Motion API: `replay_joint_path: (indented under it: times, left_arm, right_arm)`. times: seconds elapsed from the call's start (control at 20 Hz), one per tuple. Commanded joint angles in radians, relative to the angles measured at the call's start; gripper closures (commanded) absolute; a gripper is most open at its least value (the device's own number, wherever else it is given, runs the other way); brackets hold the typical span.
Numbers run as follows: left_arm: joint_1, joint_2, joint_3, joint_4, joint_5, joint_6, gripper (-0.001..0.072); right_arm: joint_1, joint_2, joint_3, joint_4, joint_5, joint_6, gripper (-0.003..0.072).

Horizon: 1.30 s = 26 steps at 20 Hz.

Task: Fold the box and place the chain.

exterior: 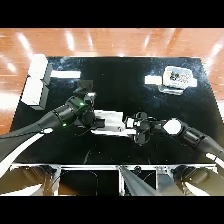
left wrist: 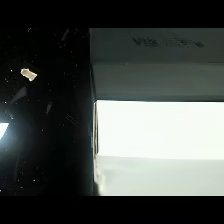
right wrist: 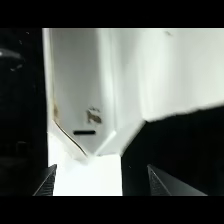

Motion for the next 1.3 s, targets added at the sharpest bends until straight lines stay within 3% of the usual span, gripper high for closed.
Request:
replay_joint_path:
  times: [0.0,0.2,0.45,1.25]
  left_arm:
    - [0.000,-0.003,0.000,-0.003,-0.003,0.006,0.0688]
    - [0.000,-0.010,0.000,-0.015,-0.005,0.006,0.0688]
    - [0.000,-0.010,0.000,-0.017,-0.005,0.006,0.0689]
    - [0.000,-0.010,0.000,-0.029,-0.011,0.006,0.0688]
  right_arm:
    - [0.038,-0.018,0.000,0.040,-0.046,-0.006,0.0090]
    - [0.053,-0.021,0.001,0.047,-0.095,-0.009,0.0093]
    - [0.073,-0.031,0.001,0.071,-0.100,-0.018,0.0549]
    - [0.167,-0.091,0.020,0.138,-0.168,-0.035,0.0553]
